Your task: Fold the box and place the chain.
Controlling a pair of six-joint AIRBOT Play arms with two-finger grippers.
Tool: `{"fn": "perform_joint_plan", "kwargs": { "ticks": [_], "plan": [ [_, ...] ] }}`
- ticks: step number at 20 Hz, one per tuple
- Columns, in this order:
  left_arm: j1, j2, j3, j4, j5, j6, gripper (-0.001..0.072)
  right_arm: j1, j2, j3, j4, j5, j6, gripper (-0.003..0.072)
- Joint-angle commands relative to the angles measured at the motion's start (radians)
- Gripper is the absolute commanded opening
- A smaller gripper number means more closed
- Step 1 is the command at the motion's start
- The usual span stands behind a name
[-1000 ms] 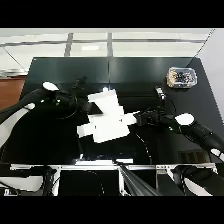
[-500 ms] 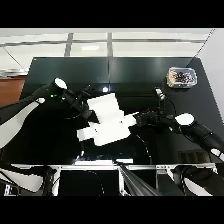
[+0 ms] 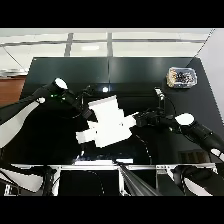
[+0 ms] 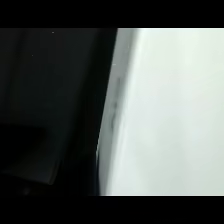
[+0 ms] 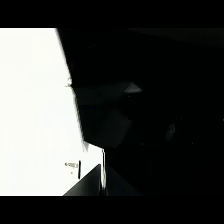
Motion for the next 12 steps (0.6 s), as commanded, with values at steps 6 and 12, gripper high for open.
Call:
{"fn": "perform_joint_plan", "kwargs": {
  "ticks": [6, 12],
  "plan": [
    [-0.001, 0.014, 0.001, 0.006, 0.043, -0.029, 0.0023, -0.002, 0.000, 0.000, 0.000, 0.048, 0.001, 0.0372],
    [-0.026, 0.232, -0.038, 0.055, 0.068, -0.016, 0.0021, -0.247, 0.075, 0.256, -0.346, 0.399, 0.082, 0.0595]
  ]
}}
